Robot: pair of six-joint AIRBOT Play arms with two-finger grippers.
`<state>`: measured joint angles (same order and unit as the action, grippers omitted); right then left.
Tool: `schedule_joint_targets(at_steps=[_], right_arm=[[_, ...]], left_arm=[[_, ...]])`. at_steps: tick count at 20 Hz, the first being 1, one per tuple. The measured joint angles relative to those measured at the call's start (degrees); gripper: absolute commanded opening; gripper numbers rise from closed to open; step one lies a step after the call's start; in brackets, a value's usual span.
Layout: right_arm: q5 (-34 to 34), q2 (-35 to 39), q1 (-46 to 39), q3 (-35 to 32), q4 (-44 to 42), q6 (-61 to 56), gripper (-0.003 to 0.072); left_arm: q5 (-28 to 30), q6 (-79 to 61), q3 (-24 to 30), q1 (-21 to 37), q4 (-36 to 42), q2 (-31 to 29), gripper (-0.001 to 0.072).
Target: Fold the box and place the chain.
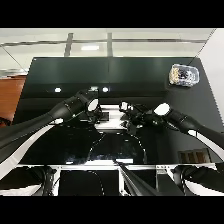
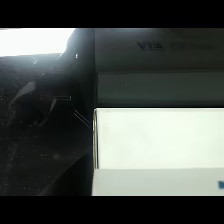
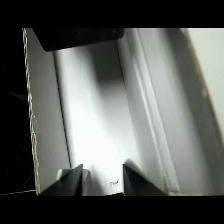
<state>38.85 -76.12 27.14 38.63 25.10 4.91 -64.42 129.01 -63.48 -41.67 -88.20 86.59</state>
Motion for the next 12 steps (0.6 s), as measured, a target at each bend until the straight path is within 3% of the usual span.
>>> schedule_joint_targets(at_steps=[1,2,3,7,12], right_arm=[[0.22,-0.07,-0.04,0.00,-0.20,-0.81,0.0345],[0.48,-0.13,-0.04,0.00,-0.26,-1.62,0.0278],[0.59,-0.13,-0.07,0.00,-0.17,-2.62,0.0006],[4.11,2.51,-1.97,0.35,6.19,-14.05,0.0016],[17.55,12.26,-15.74,4.96,26.56,-44.94,0.0015]], left_arm=[[0.00,0.09,0.00,0.00,0.09,0.00,0.0028],[-0.02,0.09,0.00,0.00,0.35,0.00,0.0028],[-0.17,0.09,0.00,0.00,0.48,0.00,0.0028],[-0.26,-0.04,0.00,0.00,0.83,0.00,0.0028],[-0.31,-0.02,0.00,0.00,0.81,0.00,0.0028]])
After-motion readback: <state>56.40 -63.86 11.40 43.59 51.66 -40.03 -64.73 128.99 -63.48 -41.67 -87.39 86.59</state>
